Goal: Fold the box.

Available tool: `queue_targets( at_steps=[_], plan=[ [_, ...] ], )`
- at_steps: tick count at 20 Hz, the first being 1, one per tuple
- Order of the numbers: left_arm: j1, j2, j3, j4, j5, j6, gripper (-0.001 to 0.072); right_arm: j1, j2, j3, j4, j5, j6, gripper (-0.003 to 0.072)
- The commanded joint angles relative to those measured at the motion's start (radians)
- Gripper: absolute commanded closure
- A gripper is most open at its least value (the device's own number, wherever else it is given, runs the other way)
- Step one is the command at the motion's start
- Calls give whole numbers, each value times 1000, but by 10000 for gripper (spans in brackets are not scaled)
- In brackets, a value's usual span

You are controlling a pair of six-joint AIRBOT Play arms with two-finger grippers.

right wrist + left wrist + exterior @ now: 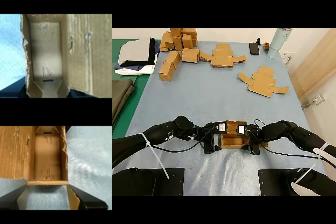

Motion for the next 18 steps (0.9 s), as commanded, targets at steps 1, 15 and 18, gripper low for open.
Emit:
queue_targets(
  at_steps=[1,15,18],
  plan=[
    [-9,-9,-1,-36,24,6,5,0,0,0,0,0,0,195],
    [-59,-39,18,-81,48,63,7,0,0,0,0,0,0,195],
    [-59,-39,18,-80,42,74,253,0,0,0,0,0,0,195]
  ],
)
